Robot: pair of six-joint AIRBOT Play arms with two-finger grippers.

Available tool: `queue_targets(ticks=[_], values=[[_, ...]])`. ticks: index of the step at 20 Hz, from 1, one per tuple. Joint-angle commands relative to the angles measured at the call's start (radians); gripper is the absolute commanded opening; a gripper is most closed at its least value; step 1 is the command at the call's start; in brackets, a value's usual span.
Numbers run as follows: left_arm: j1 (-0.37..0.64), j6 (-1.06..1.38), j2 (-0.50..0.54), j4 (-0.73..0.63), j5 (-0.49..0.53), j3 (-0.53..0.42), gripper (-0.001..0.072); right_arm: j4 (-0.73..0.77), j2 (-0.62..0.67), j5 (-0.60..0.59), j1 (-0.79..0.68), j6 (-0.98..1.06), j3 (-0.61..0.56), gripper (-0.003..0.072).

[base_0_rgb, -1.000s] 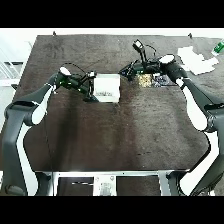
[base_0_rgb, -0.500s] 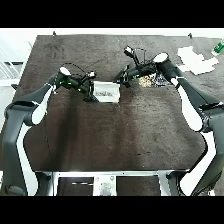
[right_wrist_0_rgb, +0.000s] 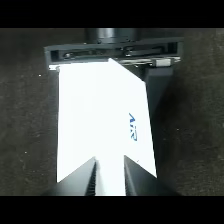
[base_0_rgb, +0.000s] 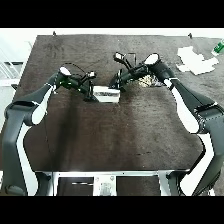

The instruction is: Fold the box and place the chain.

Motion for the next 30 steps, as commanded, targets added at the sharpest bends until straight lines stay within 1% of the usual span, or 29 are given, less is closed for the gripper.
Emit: queue_targets(ticks=[1,2,3,6,7,8,9,13,18,19,20,21,24,26,27,28,29,30], values=[[0.000,0.000,0.000,0.000,0.000,0.001,0.0344,-0.005,-0.002,-0.014,0.018,0.000,0.001,0.0235],[0.000,0.000,0.000,0.000,0.000,0.001,0.0344,-0.005,-0.003,-0.014,0.023,0.000,0.001,0.0237],[0.000,0.000,0.000,0.000,0.000,0.001,0.0344,-0.010,-0.005,-0.014,0.029,0.000,0.001,0.0270],[0.000,0.000,0.000,0.000,0.000,0.001,0.0344,-0.042,-0.015,-0.014,0.047,0.001,0.001,0.0287],[0.000,0.000,0.000,0.000,0.000,0.001,0.0344,-0.053,-0.018,-0.014,0.050,0.001,0.001,0.0311],[0.000,0.000,0.000,0.000,0.000,0.001,0.0344,-0.058,-0.022,-0.014,0.054,0.001,0.001,0.0353],[0.000,0.000,0.000,0.000,0.000,0.001,0.0344,-0.058,-0.026,-0.017,0.054,0.001,0.001,0.0365],[0.000,0.000,0.000,0.000,0.000,0.001,0.0344,-0.091,-0.031,-0.066,0.057,0.001,0.001,0.0365],[0.000,0.000,0.000,0.000,0.000,0.001,0.0344,-0.076,-0.031,-0.082,0.056,0.001,0.002,0.0353],[0.000,0.000,0.000,0.000,0.000,0.001,0.0344,-0.071,-0.029,-0.082,0.056,0.000,0.002,0.0340],[0.000,0.000,0.000,0.000,0.000,0.001,0.0344,-0.071,-0.029,-0.080,0.056,0.001,0.006,0.0299],[0.000,0.000,0.000,0.000,0.000,0.001,0.0344,-0.071,-0.029,-0.079,0.056,0.001,0.013,0.0292],[0.000,0.000,0.000,0.000,0.000,0.001,0.0344,-0.063,-0.029,-0.069,0.056,0.020,0.052,0.0292],[0.000,0.000,0.000,0.000,0.000,0.001,0.0344,-0.064,-0.029,-0.058,0.056,0.027,0.058,0.0291],[0.000,0.000,0.000,0.000,0.000,0.001,0.0344,-0.065,-0.029,-0.050,0.056,0.027,0.057,0.0256],[0.000,0.000,0.000,0.000,0.000,0.001,0.0344,-0.064,-0.029,-0.043,0.056,0.027,0.057,0.0251],[0.000,0.000,0.000,0.000,0.000,0.001,0.0344,-0.065,-0.029,-0.043,0.056,0.027,0.057,0.0219],[0.000,0.000,0.000,0.000,-0.001,0.001,0.0344,-0.065,-0.029,-0.043,0.056,0.027,0.057,0.0210]])
